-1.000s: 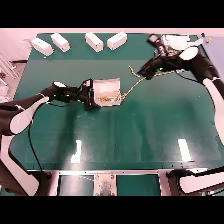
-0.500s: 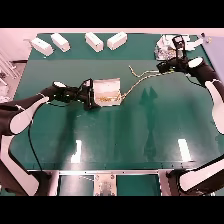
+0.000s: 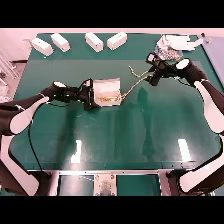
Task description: Fold the box and place the chain.
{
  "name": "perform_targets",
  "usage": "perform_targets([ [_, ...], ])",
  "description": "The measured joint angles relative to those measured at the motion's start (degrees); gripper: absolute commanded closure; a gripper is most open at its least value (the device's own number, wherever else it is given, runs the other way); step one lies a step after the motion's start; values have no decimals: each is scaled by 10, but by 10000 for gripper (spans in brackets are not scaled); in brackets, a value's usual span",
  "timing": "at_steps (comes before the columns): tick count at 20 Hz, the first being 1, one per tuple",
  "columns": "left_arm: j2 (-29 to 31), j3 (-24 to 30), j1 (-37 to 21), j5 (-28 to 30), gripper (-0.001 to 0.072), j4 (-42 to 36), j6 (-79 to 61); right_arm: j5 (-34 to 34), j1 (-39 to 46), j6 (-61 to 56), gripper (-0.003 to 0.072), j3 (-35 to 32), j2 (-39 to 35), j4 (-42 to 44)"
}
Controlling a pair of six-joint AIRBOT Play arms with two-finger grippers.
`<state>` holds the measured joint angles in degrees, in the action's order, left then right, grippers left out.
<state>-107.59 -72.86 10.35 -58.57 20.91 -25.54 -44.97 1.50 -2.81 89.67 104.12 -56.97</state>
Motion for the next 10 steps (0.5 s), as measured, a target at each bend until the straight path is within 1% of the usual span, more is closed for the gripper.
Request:
perform_targets([
  [4,0,0,0,0,80,0,0,-29,-2,56,109,45,38,-18],
  [10,0,0,0,0,81,0,0,-81,-3,82,110,127,99,-31],
])
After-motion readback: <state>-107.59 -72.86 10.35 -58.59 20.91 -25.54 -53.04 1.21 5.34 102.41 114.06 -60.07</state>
